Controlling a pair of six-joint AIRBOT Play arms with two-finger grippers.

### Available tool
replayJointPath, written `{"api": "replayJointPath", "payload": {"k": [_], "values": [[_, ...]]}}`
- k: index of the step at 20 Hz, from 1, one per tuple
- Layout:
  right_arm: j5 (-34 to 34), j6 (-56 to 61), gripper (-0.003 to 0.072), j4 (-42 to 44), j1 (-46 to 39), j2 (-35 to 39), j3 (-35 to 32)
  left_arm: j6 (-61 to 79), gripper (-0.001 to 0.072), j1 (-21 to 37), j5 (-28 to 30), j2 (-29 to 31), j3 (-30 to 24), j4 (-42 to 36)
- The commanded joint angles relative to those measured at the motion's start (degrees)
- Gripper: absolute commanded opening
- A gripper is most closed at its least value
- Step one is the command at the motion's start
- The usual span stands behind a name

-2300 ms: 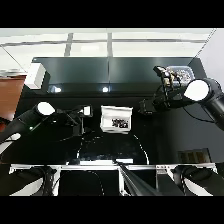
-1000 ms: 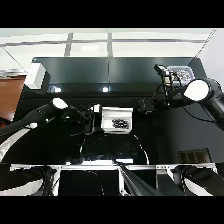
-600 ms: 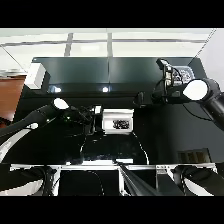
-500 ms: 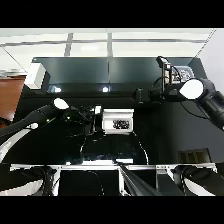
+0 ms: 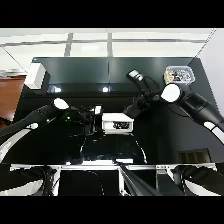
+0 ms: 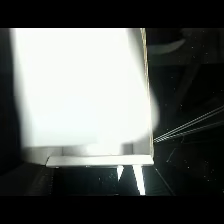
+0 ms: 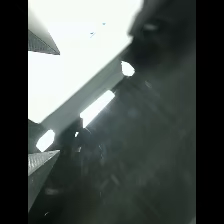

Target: Fold the box and place the chain.

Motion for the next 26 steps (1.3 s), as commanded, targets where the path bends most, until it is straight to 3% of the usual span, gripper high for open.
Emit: {"api": "replayJointPath", "payload": {"k": [1,6,13,17,19,21,26], "values": [[8.39,-17.62,0.0701,0.24,1.64,-0.22,0.00,-0.02,0.0423,-0.04,0.02,-0.04,0.04,0.04],[11.19,-24.26,0.0701,1.81,1.70,-0.22,0.00,-0.02,0.0423,-0.04,0.02,-0.04,0.04,0.04],[5.49,-28.39,0.0701,3.26,1.75,-2.05,-0.02,-0.02,0.0423,-0.04,0.02,-0.04,0.04,0.07],[5.90,-28.39,0.0700,3.26,1.73,-2.62,-0.02,-0.02,0.0423,-0.04,0.02,-0.04,0.04,0.07],[6.21,-28.37,0.0519,3.26,1.73,-2.60,-0.02,-0.02,0.0423,-0.04,0.02,-0.04,0.04,0.04],[7.21,-28.37,0.0261,3.26,1.73,-2.62,-0.02,-0.02,0.0423,-0.04,0.02,-0.04,0.04,0.07],[8.39,-28.37,0.0237,3.21,1.73,-2.62,-0.02,-0.02,0.0423,-0.04,0.02,-0.04,0.04,0.07]]}}
